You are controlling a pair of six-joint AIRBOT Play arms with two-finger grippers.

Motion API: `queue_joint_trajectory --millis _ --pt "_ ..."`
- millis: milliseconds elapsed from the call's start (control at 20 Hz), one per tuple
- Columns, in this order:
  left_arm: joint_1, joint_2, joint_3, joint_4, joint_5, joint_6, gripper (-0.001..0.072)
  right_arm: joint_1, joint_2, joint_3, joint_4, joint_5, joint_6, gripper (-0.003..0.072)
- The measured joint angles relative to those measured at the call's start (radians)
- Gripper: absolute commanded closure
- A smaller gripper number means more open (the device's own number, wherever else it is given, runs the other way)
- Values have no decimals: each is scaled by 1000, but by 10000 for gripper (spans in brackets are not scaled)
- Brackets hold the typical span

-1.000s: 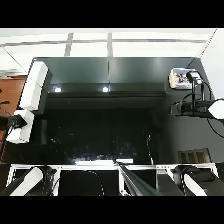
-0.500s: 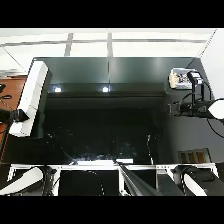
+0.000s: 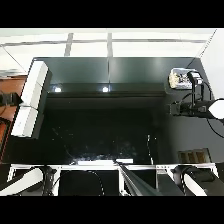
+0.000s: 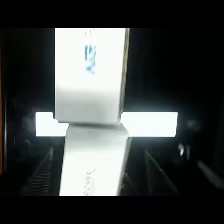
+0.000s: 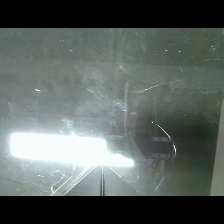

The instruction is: Fold the box and place the chain.

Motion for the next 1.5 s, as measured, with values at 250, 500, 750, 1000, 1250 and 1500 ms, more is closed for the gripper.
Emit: queue_joint_trajectory --millis 250,500,750,1000,1250,1500 --pt "-105 54 119 -66 -58 -184 688 0 0 0 6 -3 0 673" --pt "-304 235 -13 -166 45 -231 687 1 0 0 7 -44 0 674" --pt "-471 410 -303 -166 284 -246 685 5 0 -10 9 -174 0 673" --pt "-510 456 -431 -153 387 -249 685 16 -13 -37 4 -309 -53 673" --pt "-518 462 -459 -149 415 -249 685 19 -18 -43 1 -331 -72 673" --pt "-519 463 -464 -149 425 -250 685 19 -19 -44 1 -335 -78 673"
